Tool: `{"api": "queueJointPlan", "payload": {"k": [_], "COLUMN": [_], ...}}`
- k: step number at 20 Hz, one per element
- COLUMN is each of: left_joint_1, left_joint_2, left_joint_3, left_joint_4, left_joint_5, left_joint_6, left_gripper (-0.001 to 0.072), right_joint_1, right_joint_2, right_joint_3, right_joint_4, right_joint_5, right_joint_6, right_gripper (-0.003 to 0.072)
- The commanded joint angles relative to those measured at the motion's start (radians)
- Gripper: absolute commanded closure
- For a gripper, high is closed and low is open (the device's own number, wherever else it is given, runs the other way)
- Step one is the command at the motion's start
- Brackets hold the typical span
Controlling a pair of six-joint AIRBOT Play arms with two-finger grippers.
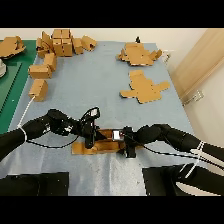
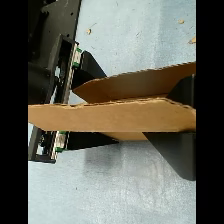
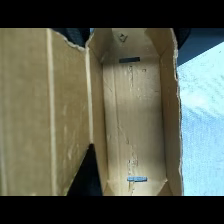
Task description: Fold the box.
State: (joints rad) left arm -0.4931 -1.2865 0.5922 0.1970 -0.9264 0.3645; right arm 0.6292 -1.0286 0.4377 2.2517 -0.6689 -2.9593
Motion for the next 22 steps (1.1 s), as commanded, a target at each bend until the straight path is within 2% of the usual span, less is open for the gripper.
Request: {"api": "queueJointPlan", "payload": {"k": [1,7,22], "left_joint_1": [0.000,0.000,0.000], "left_joint_2": [0.000,0.000,0.000], "left_joint_3": [0.001,0.001,0.001], "left_joint_4": [0.001,0.001,0.001], "left_joint_5": [-0.001,-0.001,-0.001], "left_joint_6": [0.002,0.002,0.002], "left_gripper": [0.0697,0.0697,0.0697], "right_joint_1": [0.000,0.000,0.000], "right_joint_2": [0.002,0.041,0.007], "right_joint_3": [0.000,0.001,-0.001], "right_joint_4": [0.000,0.000,-0.006], "right_joint_5": [-0.047,-0.047,-0.051], "right_joint_6": [0.001,0.004,0.004], "right_gripper": [0.0077,0.0077,0.0078]}}
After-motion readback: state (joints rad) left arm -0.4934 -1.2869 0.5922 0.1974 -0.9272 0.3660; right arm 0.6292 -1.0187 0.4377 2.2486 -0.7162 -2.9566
